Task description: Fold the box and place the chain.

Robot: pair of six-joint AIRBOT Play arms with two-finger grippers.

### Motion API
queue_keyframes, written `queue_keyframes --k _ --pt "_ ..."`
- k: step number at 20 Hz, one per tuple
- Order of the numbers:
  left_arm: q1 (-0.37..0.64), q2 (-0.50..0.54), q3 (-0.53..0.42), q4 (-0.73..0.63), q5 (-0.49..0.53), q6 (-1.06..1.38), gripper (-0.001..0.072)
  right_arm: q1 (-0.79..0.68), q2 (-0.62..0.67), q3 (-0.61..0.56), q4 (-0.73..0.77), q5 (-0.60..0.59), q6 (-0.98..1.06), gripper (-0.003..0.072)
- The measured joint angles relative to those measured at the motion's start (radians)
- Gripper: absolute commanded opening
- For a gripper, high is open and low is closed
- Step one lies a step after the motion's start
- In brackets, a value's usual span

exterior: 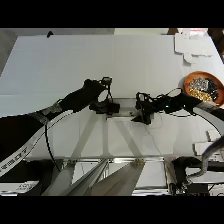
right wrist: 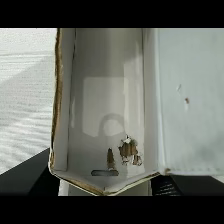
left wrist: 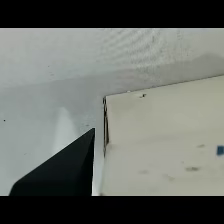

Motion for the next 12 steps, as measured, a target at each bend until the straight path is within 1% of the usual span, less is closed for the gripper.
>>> queue_keyframes --k 4,5,6,7,11,12 --pt "-0.003 -0.019 0.007 0.014 -0.01 -0.014 0.0251 0.0 0.0 0.0 0.0 0.0 0.0 0.0431" --pt "-0.005 -0.023 0.008 0.017 -0.01 -0.016 0.0241 0.0 0.0 0.0 0.0 0.0 0.0 0.0431" --pt "-0.006 -0.027 0.008 0.017 -0.009 -0.016 0.0114 0.0 0.0 0.0 0.0 0.0 0.0 0.0431" --pt "-0.007 -0.03 0.009 0.013 -0.006 -0.018 0.0007 0.0 0.0 0.0 0.001 0.0 0.0 0.0431" --pt "-0.008 -0.035 0.01 0.002 -0.002 -0.023 0.0009 0.0 0.0 0.0 0.0 0.003 0.002 0.0431" --pt "-0.008 -0.036 0.01 0.001 -0.002 -0.023 0.0078 0.0 0.0 0.0 0.0 0.002 0.001 0.0431"
